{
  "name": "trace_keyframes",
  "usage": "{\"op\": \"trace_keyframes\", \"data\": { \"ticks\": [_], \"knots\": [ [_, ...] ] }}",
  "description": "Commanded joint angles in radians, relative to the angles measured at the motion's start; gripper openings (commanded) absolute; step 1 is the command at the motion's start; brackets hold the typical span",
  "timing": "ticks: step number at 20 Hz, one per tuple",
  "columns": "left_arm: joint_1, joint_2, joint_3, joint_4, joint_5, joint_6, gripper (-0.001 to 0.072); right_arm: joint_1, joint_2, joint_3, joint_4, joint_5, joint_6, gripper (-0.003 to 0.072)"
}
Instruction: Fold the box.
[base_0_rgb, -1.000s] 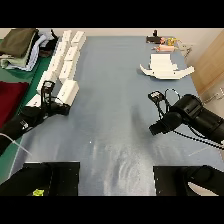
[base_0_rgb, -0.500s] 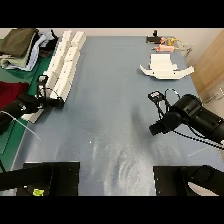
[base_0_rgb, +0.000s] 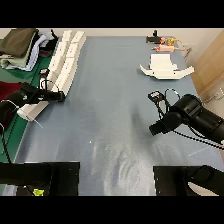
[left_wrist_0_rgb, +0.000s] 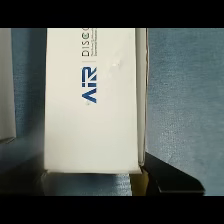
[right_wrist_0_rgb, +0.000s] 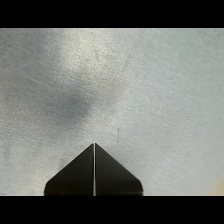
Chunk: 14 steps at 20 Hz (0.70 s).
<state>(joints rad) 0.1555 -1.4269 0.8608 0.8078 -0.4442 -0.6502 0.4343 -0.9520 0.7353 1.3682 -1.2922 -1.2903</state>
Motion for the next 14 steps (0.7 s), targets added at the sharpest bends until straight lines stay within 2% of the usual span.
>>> {"op": "trace_keyframes", "data": {
  "ticks": [1, 8, 10, 14],
  "knots": [
    [0.000, -0.009, 0.008, 0.000, -0.010, -0.005, 0.0462, 0.000, 0.000, 0.001, 0.000, 0.000, 0.000, 0.0010],
    [0.000, -0.009, 0.008, 0.000, -0.009, -0.005, 0.0464, 0.000, 0.000, 0.001, 0.000, 0.000, 0.000, 0.0010],
    [0.000, -0.009, 0.008, 0.000, -0.009, -0.005, 0.0597, 0.000, 0.000, 0.001, 0.000, 0.000, 0.000, 0.0010],
    [0.000, -0.009, 0.009, 0.001, -0.010, -0.005, 0.0608, 0.000, 0.000, 0.001, 0.000, 0.000, 0.000, 0.0010]
  ]
}}
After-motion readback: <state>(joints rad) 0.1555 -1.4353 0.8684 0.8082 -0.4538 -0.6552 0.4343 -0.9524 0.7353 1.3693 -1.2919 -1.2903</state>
